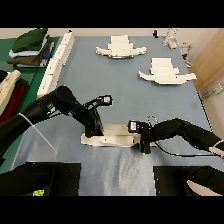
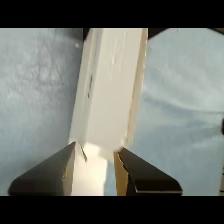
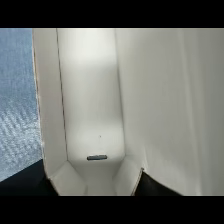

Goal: Fold the box.

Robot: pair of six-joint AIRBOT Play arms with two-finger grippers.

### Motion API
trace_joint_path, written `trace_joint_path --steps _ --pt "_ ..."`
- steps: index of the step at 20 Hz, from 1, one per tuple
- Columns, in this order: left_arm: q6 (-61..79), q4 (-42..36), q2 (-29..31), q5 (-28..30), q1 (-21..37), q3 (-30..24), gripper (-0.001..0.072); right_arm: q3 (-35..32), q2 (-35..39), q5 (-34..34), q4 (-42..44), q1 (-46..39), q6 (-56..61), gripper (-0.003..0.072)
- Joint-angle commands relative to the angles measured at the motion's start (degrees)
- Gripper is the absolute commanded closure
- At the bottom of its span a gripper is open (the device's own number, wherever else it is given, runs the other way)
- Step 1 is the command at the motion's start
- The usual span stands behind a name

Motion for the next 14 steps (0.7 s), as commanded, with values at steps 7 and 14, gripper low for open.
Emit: trace_joint_path --steps 7,14 --pt "-34.8 -4.0 5.6 -13.9 -2.6 0.3 0.0695 0.0 0.0 0.1 0.0 0.0 0.0 0.0091" --pt "-37.9 -10.6 0.5 10.3 1.1 3.8 0.0695 0.0 0.0 0.1 0.0 0.0 0.0 0.0091"
